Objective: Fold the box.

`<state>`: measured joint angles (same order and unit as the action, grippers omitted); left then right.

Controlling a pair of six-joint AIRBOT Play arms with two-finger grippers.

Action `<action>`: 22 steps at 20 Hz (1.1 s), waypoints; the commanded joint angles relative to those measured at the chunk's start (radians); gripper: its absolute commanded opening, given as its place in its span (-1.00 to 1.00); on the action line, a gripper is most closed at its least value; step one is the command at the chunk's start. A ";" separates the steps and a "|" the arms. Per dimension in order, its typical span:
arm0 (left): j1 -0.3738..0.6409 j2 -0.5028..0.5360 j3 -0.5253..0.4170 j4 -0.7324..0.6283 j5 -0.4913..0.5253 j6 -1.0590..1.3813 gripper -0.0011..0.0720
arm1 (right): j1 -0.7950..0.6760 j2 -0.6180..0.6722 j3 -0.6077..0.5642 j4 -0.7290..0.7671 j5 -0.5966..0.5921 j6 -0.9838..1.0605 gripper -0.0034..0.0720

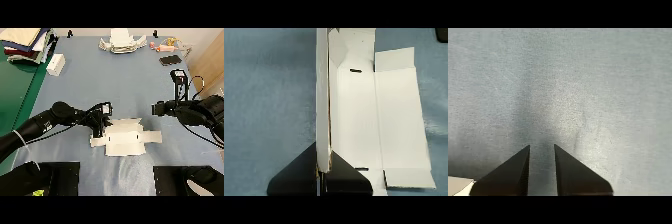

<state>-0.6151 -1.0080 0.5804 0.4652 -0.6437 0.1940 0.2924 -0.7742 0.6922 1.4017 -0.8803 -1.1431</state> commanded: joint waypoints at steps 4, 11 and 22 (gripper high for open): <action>-0.123 0.087 -0.127 -0.009 0.230 0.061 -0.95 | 0.000 0.000 0.001 0.002 0.000 0.010 -0.24; -0.208 0.085 -0.178 -0.009 0.318 0.060 -0.95 | 0.000 0.000 0.000 0.013 0.000 0.010 -0.23; -0.206 0.087 -0.154 -0.008 0.139 -0.128 -0.94 | 0.000 0.000 0.000 0.021 0.000 0.010 -0.24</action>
<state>-0.8207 -0.9207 0.4133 0.4557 -0.4751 0.1112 0.2924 -0.7742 0.6922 1.4208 -0.8803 -1.1336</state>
